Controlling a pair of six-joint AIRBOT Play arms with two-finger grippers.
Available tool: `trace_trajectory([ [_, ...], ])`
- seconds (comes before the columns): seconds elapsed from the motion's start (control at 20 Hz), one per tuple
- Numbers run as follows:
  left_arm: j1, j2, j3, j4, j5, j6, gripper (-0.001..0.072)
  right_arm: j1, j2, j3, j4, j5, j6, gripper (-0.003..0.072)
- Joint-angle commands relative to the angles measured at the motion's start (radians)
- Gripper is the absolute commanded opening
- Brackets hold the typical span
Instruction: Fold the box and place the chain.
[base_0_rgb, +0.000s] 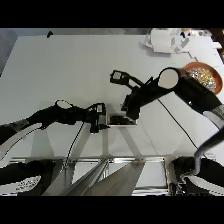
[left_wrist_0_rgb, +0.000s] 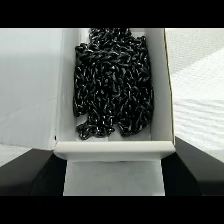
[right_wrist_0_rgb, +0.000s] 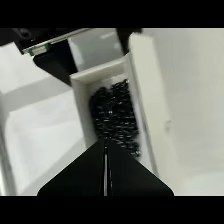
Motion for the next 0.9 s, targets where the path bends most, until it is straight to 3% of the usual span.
trace_trajectory([
  [0.0, 0.0, 0.0, 0.0, 0.001, 0.0, 0.0, 0.0209, -0.048, -0.006, 0.101, -0.037, -0.055, -0.092, 0.0013],
  [0.1, 0.0, 0.0, 0.0, 0.001, 0.0, 0.0, 0.0209, -0.084, -0.051, 0.101, -0.037, -0.089, -0.093, 0.0013],
  [0.35, 0.0, 0.0, 0.0, 0.001, 0.0, 0.0, 0.0209, -0.102, -0.222, 0.088, 0.014, 0.055, -0.106, 0.0016],
  [0.4, 0.0, 0.0, 0.0, 0.0, 0.0, 0.0, 0.0209, -0.102, -0.225, 0.065, 0.033, 0.052, -0.14, 0.002],
  [0.6, 0.0, 0.0, 0.0, 0.001, 0.0, 0.0, 0.0209, -0.102, -0.181, -0.025, 0.061, 0.052, -0.258, 0.0222],
  [0.85, 0.0, 0.0, 0.0, 0.0, 0.0, 0.0, 0.0209, -0.099, -0.101, -0.103, 0.123, 0.045, -0.349, 0.0227],
])
